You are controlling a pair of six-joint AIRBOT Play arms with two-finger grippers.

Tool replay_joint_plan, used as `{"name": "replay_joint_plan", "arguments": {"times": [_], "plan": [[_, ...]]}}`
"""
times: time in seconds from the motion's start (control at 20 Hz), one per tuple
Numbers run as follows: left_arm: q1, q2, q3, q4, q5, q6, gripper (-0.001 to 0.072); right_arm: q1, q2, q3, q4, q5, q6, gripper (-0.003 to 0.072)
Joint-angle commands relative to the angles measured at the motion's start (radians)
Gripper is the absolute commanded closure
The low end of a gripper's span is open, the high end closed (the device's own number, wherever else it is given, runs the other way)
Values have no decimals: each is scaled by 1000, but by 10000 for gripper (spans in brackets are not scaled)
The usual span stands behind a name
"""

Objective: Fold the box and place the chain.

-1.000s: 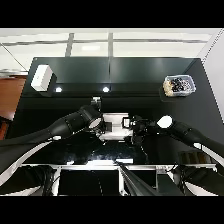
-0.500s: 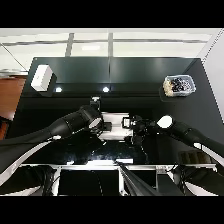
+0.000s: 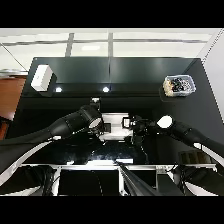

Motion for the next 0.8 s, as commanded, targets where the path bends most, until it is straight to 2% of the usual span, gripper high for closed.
{"name": "replay_joint_plan", "arguments": {"times": [0.0,0.05,0.1,0.15,0.3,0.4,0.45,0.5,0.55,0.75], "plan": [[0,0,8,1,-37,-5,411,0,0,0,0,1,1,132],[0,0,11,2,-48,-5,401,0,0,0,0,1,1,132],[0,0,11,2,-43,-6,323,0,0,0,0,1,1,132],[0,0,11,1,-34,-8,277,0,0,0,0,1,1,132],[0,0,11,2,-30,-9,279,0,0,0,0,1,1,132],[0,-1,11,1,-16,-18,322,0,0,0,0,1,1,132],[0,-1,11,1,-8,-32,377,0,0,0,0,1,1,132],[0,-1,11,1,-1,-32,387,0,0,0,0,1,1,132],[0,-1,11,1,-1,-32,469,0,0,0,0,1,1,132],[0,-2,10,1,10,-32,491,0,0,0,0,1,1,132]]}}
